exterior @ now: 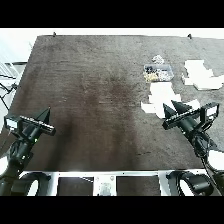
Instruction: Fold the box and place the chain.
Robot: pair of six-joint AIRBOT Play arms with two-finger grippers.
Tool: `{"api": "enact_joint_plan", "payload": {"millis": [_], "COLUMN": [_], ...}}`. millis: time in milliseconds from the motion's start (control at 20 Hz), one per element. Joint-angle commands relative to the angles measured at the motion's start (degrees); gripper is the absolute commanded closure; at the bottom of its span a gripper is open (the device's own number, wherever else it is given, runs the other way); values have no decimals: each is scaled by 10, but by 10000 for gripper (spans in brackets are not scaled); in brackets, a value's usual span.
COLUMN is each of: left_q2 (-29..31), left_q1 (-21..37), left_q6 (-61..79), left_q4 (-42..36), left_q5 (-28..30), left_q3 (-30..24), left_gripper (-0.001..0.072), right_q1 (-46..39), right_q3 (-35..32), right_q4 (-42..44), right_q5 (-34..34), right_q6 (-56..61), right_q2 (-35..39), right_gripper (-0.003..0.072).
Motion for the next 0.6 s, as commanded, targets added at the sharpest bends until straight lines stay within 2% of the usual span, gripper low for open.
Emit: {"api": "enact_joint_plan", "payload": {"millis": [0, 300, 400, 550], "left_q2": [0, 0, 0, 0], "left_q1": [0, 0, 0, 0], "left_q6": [0, 0, 0, 0], "left_q4": [1, 1, 1, 1], "left_q5": [0, 0, 0, 0], "left_q3": [0, 0, 0, 0], "left_gripper": [691, 690, 690, 691], "right_q1": [0, 0, 0, -24], "right_q3": [-1, 4, 22, 61], "right_q4": [1, 2, 2, 2], "right_q5": [0, 0, -25, -76], "right_q6": [0, 0, 0, 10], "right_q2": [1, 1, 1, -6], "right_gripper": [321, 316, 225, 225]}}
